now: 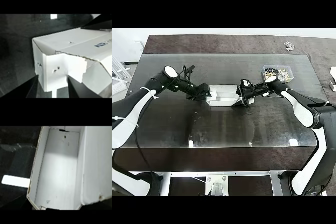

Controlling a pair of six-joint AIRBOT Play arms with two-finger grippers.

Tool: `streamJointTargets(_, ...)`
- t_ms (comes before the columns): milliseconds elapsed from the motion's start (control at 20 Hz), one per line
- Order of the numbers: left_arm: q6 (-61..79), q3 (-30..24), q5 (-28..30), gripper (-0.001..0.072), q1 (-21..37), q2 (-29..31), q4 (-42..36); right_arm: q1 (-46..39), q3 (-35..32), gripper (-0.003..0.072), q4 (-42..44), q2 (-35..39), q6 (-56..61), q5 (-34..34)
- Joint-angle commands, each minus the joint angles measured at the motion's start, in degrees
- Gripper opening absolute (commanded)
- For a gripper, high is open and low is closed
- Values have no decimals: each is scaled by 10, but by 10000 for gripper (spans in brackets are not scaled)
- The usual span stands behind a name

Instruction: Fold the box and place the chain.

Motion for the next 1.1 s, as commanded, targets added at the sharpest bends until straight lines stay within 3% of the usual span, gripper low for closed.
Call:
streamJointTargets(0,-9,3,7,420,-1,-1,5,0,0,581,0,0,0,0)
streamJointTargets(300,-9,13,22,419,-17,-2,1,0,0,581,0,0,0,0)
streamJointTargets(800,-44,80,-41,419,-37,-41,43,0,0,581,0,0,0,0)
streamJointTargets(1050,-54,81,-40,419,-37,-45,53,0,0,581,0,0,0,0)
